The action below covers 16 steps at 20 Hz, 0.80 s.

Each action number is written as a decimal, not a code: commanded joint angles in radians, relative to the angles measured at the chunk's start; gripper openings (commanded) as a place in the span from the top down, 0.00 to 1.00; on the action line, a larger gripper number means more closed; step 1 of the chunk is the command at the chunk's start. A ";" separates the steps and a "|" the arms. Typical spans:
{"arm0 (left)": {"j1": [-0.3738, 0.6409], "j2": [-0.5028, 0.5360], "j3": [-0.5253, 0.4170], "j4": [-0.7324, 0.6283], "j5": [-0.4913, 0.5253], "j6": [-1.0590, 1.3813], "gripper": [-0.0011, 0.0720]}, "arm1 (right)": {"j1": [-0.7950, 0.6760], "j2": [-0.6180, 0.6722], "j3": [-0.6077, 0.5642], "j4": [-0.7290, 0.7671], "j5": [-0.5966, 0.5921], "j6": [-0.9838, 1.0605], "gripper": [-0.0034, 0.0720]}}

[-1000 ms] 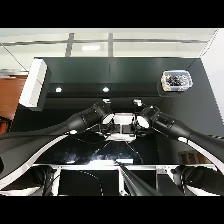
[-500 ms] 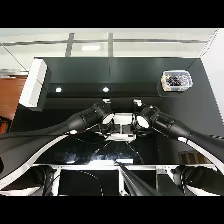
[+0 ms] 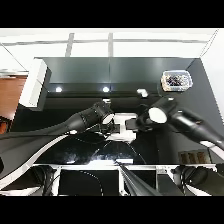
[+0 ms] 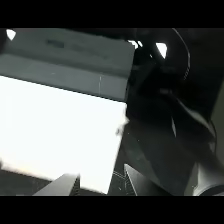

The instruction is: Fold the box and place the chain.

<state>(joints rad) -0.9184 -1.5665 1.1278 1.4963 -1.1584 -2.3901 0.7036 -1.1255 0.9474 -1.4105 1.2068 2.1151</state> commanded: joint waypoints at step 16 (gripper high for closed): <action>0.000 0.001 0.001 0.010 -0.018 0.000 0.94 | -0.810 -0.281 0.321 0.013 -0.334 -0.191 0.03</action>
<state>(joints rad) -0.9184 -1.5665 1.1278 1.5063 -1.1633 -2.3901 -0.0036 -1.2362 1.0775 -1.6077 0.8524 1.9366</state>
